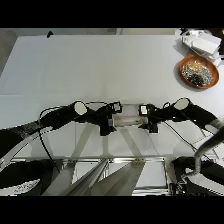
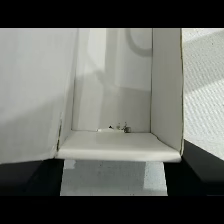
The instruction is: Fold the box and place the chain.
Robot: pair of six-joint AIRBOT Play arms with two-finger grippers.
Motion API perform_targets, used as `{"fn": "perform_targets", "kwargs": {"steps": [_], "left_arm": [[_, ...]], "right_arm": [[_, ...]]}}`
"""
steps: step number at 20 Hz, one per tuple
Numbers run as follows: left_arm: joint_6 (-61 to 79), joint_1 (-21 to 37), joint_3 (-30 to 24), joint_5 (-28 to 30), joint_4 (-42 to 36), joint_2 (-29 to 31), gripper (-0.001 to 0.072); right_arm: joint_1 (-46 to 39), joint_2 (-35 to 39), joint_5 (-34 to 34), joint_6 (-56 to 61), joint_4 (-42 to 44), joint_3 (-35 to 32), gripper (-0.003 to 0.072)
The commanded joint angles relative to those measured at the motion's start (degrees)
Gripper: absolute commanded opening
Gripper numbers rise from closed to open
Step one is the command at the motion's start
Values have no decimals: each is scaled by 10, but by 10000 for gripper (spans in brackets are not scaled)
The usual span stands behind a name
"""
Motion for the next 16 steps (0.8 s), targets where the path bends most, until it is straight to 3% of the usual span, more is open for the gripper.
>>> {"fn": "perform_targets", "kwargs": {"steps": [1,16], "left_arm": [[0,0,0,2,0,0,331],[-2,0,0,-10,0,0,333]], "right_arm": [[0,0,1,0,0,0,318],[0,2,1,0,0,0,318]]}}
